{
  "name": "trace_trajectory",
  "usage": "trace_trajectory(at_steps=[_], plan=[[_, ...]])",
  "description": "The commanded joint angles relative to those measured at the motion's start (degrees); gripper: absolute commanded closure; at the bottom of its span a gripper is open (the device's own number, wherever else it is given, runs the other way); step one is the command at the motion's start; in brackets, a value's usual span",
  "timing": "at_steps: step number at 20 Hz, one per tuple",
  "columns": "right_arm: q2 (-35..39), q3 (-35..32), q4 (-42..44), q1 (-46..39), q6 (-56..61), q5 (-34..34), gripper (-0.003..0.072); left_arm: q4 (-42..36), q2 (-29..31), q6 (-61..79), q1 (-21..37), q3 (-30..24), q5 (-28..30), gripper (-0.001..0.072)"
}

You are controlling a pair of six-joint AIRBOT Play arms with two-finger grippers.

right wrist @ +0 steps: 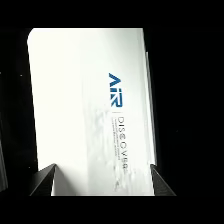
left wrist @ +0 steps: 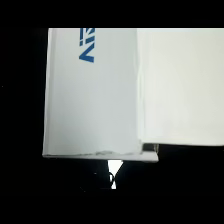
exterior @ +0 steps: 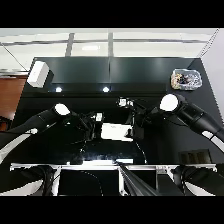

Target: Fold the box and place the chain.

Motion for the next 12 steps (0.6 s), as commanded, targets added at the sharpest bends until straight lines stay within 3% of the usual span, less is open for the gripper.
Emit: trace_trajectory(at_steps=[1,12], plan=[[0.04,0.0,-0.04,0.07,0.59,1.75,-0.0034,0.0,-0.02,0.02,0.0,0.04,0.02,0.0344],[0.04,-0.02,-0.39,0.87,-5.97,-2.67,-0.0034,0.0,-0.02,0.02,0.0,0.04,0.02,0.0344]])
